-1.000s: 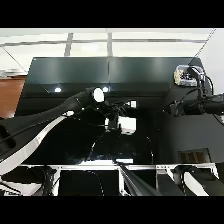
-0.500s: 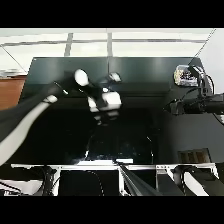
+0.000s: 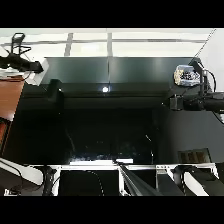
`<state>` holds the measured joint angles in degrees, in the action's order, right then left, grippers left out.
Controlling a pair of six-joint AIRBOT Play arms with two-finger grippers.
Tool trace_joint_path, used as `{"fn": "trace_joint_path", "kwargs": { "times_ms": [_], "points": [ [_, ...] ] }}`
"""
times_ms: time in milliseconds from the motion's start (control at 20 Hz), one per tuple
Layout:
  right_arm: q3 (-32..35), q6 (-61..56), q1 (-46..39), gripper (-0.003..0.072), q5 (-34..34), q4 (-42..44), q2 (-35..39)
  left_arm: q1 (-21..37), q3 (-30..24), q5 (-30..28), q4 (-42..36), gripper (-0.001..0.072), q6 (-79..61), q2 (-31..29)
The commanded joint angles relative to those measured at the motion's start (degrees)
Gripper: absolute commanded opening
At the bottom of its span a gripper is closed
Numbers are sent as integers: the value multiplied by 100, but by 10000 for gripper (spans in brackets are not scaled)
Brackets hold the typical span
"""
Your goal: Fold the box and place the chain.
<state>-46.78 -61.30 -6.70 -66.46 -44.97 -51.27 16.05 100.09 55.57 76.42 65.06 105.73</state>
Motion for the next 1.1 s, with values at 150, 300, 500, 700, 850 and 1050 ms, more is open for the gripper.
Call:
{"fn": "trace_joint_path", "kwargs": {
  "times_ms": [150,300,500,700,850,1050],
  "points": [
    [2,-179,4,17,562,181,2,378,1388,48,-197,438,492,1591],
    [2,-258,4,17,507,192,2,345,1856,175,-195,714,737,1628],
    [2,-251,4,17,658,186,2,284,2129,527,-245,701,1552,570],
    [28,-168,4,17,1025,96,2,267,1617,1681,-1263,28,1572,-765],
    [201,514,48,16,1320,-2,2,-103,-149,1543,-1228,26,1447,-2299],
    [935,994,542,17,3366,-533,-2,-994,-3923,-636,-975,28,800,-5010]
  ]
}}
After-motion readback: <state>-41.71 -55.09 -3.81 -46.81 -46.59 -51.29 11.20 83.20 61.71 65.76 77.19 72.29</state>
